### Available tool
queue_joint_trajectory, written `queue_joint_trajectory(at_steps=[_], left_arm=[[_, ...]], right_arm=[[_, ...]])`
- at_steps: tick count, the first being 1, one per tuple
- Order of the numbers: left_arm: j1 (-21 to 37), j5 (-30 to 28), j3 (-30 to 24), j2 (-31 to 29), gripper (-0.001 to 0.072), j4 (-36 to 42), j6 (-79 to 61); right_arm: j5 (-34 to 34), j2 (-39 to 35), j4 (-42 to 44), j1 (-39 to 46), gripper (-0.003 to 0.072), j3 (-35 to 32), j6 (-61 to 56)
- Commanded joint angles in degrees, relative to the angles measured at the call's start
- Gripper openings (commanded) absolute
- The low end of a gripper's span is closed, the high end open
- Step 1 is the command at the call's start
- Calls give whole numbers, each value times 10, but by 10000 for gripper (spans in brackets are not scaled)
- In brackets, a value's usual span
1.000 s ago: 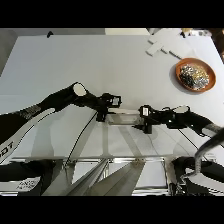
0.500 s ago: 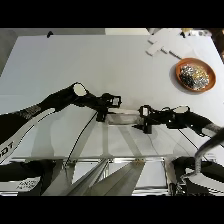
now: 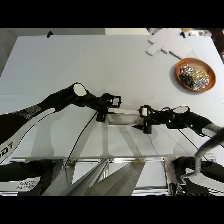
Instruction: Fold the box and place the chain.
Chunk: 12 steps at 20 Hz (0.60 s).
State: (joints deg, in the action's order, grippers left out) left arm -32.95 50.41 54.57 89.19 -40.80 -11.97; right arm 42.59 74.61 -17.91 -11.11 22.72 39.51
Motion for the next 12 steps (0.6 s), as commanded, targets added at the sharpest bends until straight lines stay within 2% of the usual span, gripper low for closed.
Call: queue_joint_trajectory(at_steps=[1, 12], left_arm=[[0, 0, 0, 0, 11, 0, 0], [0, -8, 0, 0, 11, 0, -31]], right_arm=[[-1, 0, 0, 0, 297, 0, 0], [-1, 0, 0, 0, 297, 0, 0]])
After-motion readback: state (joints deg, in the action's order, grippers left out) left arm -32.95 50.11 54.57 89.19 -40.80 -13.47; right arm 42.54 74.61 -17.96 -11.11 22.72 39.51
